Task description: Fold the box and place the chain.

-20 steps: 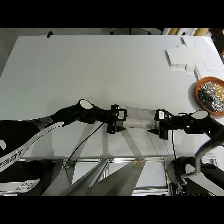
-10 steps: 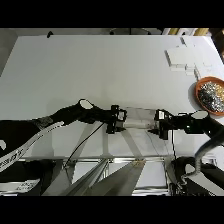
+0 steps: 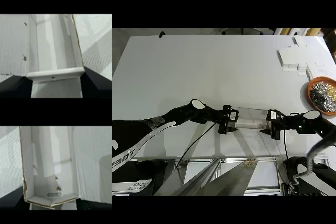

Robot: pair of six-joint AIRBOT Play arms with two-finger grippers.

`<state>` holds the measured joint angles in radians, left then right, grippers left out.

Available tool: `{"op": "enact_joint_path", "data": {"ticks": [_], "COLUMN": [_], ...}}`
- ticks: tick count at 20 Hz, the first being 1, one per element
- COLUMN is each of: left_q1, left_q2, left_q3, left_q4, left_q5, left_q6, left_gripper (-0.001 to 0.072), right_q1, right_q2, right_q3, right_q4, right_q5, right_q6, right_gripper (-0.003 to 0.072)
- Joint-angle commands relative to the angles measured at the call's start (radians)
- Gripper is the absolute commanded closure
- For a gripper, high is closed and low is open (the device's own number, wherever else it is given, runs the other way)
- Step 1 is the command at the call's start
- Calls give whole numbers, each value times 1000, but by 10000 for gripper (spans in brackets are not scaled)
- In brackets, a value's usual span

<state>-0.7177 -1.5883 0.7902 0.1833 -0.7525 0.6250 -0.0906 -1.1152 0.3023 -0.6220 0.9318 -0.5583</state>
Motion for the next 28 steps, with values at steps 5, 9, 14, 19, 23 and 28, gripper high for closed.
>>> {"op": "enact_joint_path", "data": {"ticks": [5,9,14,19,23,28], "left_q1": [-1,-1,-1,-1,-1,-1], "left_q2": [0,0,0,0,0,0], "left_q3": [0,0,0,0,0,0], "left_q4": [0,0,0,0,0,0], "left_q5": [0,0,0,0,0,0], "left_q6": [0,0,0,0,0,0], "left_gripper": [641,641,641,641,641,641], "right_q1": [0,0,0,0,0,10], "right_q2": [0,0,64,297,478,623], "right_q3": [0,0,0,0,0,0], "right_q4": [32,28,2,-463,-571,-235], "right_q5": [4,25,6,66,93,108], "right_q6": [0,0,166,504,736,742], "right_gripper": [229,229,-7,0,52,52]}}
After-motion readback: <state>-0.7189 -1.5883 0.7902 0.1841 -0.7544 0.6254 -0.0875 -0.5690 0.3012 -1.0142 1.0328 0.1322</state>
